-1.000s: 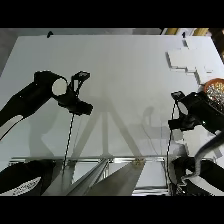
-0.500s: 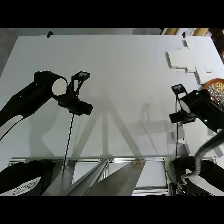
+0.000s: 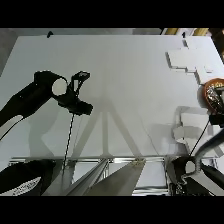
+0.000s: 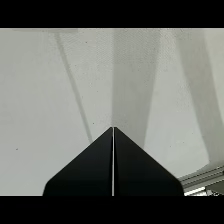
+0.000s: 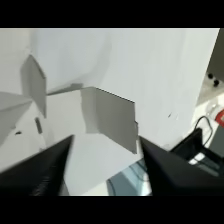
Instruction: Fold the box and place the chain.
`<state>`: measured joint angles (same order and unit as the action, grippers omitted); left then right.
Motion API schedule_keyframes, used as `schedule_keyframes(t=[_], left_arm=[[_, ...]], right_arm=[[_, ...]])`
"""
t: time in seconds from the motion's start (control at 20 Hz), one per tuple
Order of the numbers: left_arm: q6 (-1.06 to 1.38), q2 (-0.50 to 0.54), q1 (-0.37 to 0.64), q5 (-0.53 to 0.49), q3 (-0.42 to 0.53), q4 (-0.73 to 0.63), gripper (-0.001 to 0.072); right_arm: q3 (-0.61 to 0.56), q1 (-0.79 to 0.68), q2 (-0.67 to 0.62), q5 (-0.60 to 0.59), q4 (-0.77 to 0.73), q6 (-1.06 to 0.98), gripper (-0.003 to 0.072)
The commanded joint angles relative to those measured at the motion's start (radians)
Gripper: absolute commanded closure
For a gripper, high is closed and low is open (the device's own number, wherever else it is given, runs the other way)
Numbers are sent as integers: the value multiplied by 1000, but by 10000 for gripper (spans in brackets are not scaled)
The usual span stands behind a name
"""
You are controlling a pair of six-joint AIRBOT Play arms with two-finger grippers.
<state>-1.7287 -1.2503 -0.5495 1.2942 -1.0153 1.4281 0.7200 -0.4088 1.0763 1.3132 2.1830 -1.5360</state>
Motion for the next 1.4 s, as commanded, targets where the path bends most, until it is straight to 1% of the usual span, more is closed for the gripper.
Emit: schedule_keyframes(t=[0.0,0.1,0.15,0.2,0.25,0.35,0.4,0.55,0.6,0.65,0.7,0.75,0.8,0.85,0.9,1.0,1.15,1.25,1.35], left_arm=[[0,1,-1,0,0,0,699],[0,1,-1,0,0,0,699],[0,1,-1,0,0,0,699],[0,1,-1,0,0,0,699],[0,1,-1,0,0,0,699],[0,1,-1,0,0,0,699],[0,1,-1,0,0,0,699],[0,1,-1,0,0,0,699],[0,1,-1,0,0,0,699],[0,1,-1,0,0,0,699],[0,1,-1,0,0,0,699],[0,1,-1,0,0,0,699],[0,1,-1,0,0,0,699],[0,1,-1,0,0,0,699],[0,1,-1,0,0,0,699],[0,1,-1,0,0,0,699],[0,1,-1,0,0,0,699],[0,1,-1,0,0,0,699],[0,1,-1,0,0,0,699]], right_arm=[[3,-247,4,-86,-83,90,53],[3,-331,17,-121,-166,146,53],[3,-357,25,-137,-179,174,54],[5,-373,32,-151,-178,193,67],[8,-383,40,-160,-178,219,110],[16,-385,64,-176,-171,231,116],[19,-385,79,-182,-171,231,144],[19,-385,128,-183,-172,233,287],[19,-385,138,-183,-173,233,292],[19,-385,146,-177,-178,233,334],[19,-385,149,-164,-180,233,445],[19,-385,149,-153,-183,233,531],[20,-384,148,-138,-193,233,577],[19,-375,142,-115,-216,233,639],[20,-356,133,-90,-245,234,665],[20,-270,100,-21,-317,237,666],[20,-82,27,65,-411,257,666],[18,44,-51,75,-508,257,667],[-14,136,-164,39,-636,254,667]])
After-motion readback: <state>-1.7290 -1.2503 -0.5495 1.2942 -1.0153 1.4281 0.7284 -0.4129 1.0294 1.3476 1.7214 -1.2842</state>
